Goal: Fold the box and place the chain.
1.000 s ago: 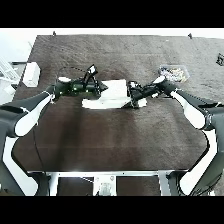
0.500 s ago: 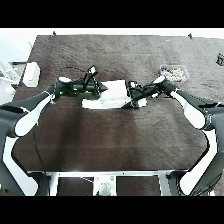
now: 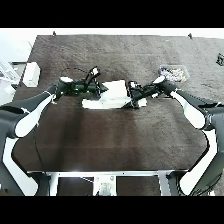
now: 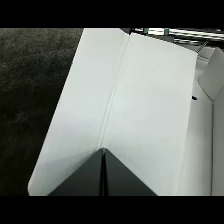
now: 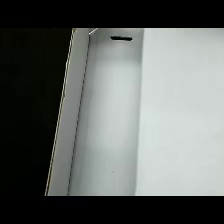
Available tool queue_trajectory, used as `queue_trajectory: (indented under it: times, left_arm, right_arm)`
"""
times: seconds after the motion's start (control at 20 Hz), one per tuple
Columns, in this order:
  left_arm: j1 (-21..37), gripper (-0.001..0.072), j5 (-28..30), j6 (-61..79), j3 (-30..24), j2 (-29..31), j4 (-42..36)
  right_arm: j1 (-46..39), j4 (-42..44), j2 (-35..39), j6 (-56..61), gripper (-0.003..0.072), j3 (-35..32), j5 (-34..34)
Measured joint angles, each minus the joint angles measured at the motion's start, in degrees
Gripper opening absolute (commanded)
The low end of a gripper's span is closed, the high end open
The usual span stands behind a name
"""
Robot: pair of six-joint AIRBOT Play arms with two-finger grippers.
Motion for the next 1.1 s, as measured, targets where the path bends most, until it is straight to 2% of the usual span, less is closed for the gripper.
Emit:
queue_trajectory:
  times: [0.15,0.3,0.35,0.4,0.45,0.85,1.1]
  left_arm:
    - [1.5,0.0017,-1.8,0.7,0.1,2.6,0.5]
    - [3.9,0.0030,-6.0,0.8,0.2,6.3,2.1]
    - [4.8,0.0331,-7.4,0.9,0.2,7.5,2.8]
    - [5.7,0.0589,-9.0,0.9,0.2,8.6,3.9]
    - [6.3,0.0619,-10.4,0.8,0.2,9.5,5.3]
    - [7.9,0.0621,-17.6,-3.9,-0.6,11.7,22.8]
    - [5.9,0.0621,-16.7,-5.9,-2.5,11.7,27.2]
  right_arm:
    - [0.0,0.0,0.0,-0.1,0.0589,0.0,-0.1]
    - [0.0,0.0,0.0,-0.1,0.0589,0.0,-0.1]
    - [0.0,0.0,0.0,-0.1,0.0589,0.0,-0.1]
    - [0.0,0.0,0.0,-0.1,0.0589,0.0,-0.1]
    - [0.0,-0.1,0.0,-0.1,0.0589,0.0,-0.1]
    - [0.0,0.0,0.0,0.0,0.0589,0.0,0.0]
    - [0.0,0.0,0.0,0.1,0.0589,0.0,0.0]
